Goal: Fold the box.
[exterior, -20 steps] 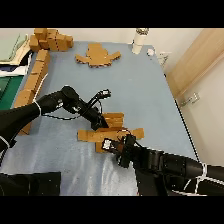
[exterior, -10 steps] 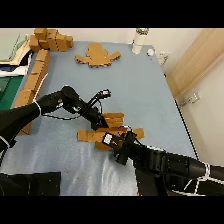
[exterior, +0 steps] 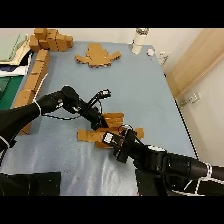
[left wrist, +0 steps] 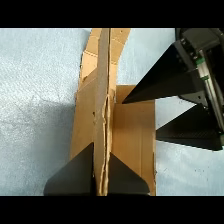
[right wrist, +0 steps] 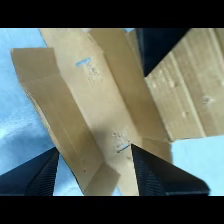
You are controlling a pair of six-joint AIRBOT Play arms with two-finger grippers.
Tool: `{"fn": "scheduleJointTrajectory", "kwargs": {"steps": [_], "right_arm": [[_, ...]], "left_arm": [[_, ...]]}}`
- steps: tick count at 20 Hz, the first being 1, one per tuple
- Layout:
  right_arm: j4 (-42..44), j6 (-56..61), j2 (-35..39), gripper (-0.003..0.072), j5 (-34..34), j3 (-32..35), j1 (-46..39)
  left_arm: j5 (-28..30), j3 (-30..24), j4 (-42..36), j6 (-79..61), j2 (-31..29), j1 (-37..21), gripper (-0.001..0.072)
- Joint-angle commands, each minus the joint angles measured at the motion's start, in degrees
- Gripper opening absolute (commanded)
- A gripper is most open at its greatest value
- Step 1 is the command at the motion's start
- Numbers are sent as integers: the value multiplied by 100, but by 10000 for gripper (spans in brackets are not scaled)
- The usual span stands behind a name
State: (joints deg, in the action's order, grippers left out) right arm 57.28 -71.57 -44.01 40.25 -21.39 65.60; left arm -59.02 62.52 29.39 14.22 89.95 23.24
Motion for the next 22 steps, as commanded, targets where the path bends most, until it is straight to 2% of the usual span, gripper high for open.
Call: {"fn": "scheduleJointTrajectory", "kwargs": {"steps": [1,9,13,16,18,20,22], "right_arm": [[-387,0,170,712,85,72,2],[-715,101,442,711,26,173,-686],[-468,-492,393,710,-514,177,-1093],[1095,-2450,284,709,-1106,168,-1843],[2428,-4166,216,710,-1405,166,-2481],[3840,-6002,138,710,-1410,98,-3003],[5082,-7545,-39,709,-1058,-63,-3449]], "left_arm": [[0,4,0,-2,-4,0,14],[0,4,0,-2,-4,0,14],[0,4,0,-2,-4,0,14],[4,4,0,-2,-4,-2,14],[0,4,0,-2,-4,0,14],[2,4,0,-2,-4,0,14],[2,4,0,-2,-4,-2,14]]}}
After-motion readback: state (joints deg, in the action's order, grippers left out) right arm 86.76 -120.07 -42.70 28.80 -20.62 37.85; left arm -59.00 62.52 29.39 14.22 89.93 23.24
